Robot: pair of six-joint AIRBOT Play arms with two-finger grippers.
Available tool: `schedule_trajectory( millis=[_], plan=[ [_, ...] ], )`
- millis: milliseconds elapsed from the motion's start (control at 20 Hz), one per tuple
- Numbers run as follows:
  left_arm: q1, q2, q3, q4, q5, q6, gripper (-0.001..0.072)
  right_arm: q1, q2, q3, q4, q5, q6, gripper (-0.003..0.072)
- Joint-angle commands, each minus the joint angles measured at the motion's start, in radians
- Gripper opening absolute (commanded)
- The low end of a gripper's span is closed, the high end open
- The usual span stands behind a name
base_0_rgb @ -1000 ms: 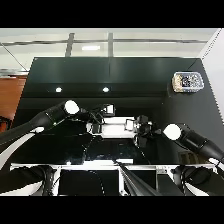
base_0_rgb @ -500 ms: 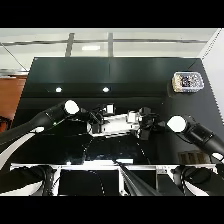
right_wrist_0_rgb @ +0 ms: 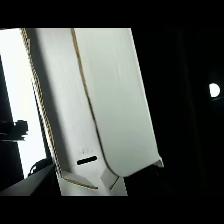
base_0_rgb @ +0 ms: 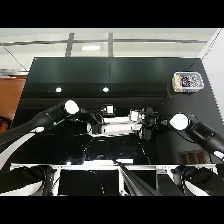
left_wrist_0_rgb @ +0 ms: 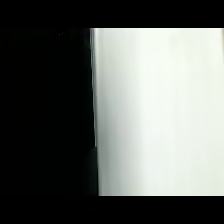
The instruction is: Fold the box and place the chain.
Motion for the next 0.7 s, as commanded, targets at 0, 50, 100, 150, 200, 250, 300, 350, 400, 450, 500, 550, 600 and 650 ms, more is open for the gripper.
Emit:
schedule_trajectory(
  millis=[0, 50, 100, 150, 200, 250, 300, 350, 400, 450, 500, 550, 600, 650],
  plan=[
    [0.000, 0.000, 0.000, 0.000, -0.001, -0.001, 0.0022, -0.002, 0.001, 0.000, 0.027, 0.002, -0.010, 0.0675],
    [0.000, 0.000, 0.000, 0.000, 0.000, -0.001, 0.0022, -0.002, 0.001, 0.000, 0.040, 0.002, -0.027, 0.0674],
    [0.000, 0.000, 0.000, 0.000, 0.000, -0.001, 0.0022, -0.002, 0.000, 0.000, 0.068, 0.005, -0.061, 0.0675],
    [0.000, 0.000, 0.000, 0.000, 0.000, -0.001, 0.0022, -0.002, -0.001, 0.000, 0.119, 0.014, -0.104, 0.0675],
    [0.000, 0.000, 0.000, 0.000, 0.001, 0.000, 0.0022, -0.002, -0.004, 0.000, 0.172, 0.023, -0.153, 0.0675],
    [0.000, 0.000, 0.000, 0.000, 0.001, 0.000, 0.0022, -0.002, -0.011, 0.000, 0.204, 0.029, -0.189, 0.0674],
    [0.000, 0.000, 0.000, 0.002, 0.002, 0.000, 0.0022, -0.003, -0.025, 0.000, 0.219, 0.032, -0.201, 0.0675],
    [0.000, 0.000, 0.000, 0.002, 0.003, -0.001, 0.0022, -0.003, -0.039, 0.000, 0.230, 0.038, -0.208, 0.0675],
    [0.000, 0.000, 0.000, 0.002, 0.003, -0.001, 0.0022, -0.003, -0.055, 0.000, 0.235, 0.043, -0.225, 0.0675],
    [0.000, 0.000, 0.000, 0.002, 0.003, -0.001, 0.0022, -0.005, -0.073, 0.000, 0.239, 0.039, -0.244, 0.0674],
    [0.000, 0.000, 0.000, 0.002, 0.004, -0.001, 0.0022, -0.014, -0.092, 0.000, 0.249, 0.041, -0.265, 0.0674],
    [0.000, 0.000, 0.000, 0.002, 0.004, -0.001, 0.0022, -0.028, -0.108, 0.000, 0.257, 0.044, -0.277, 0.0675],
    [0.000, 0.000, 0.000, 0.002, 0.002, -0.001, 0.0022, -0.044, -0.124, 0.000, 0.257, 0.045, -0.280, 0.0675],
    [0.000, 0.000, 0.000, -0.002, -0.002, -0.001, 0.0022, -0.061, -0.138, 0.000, 0.257, 0.049, -0.280, 0.0675]
  ],
)
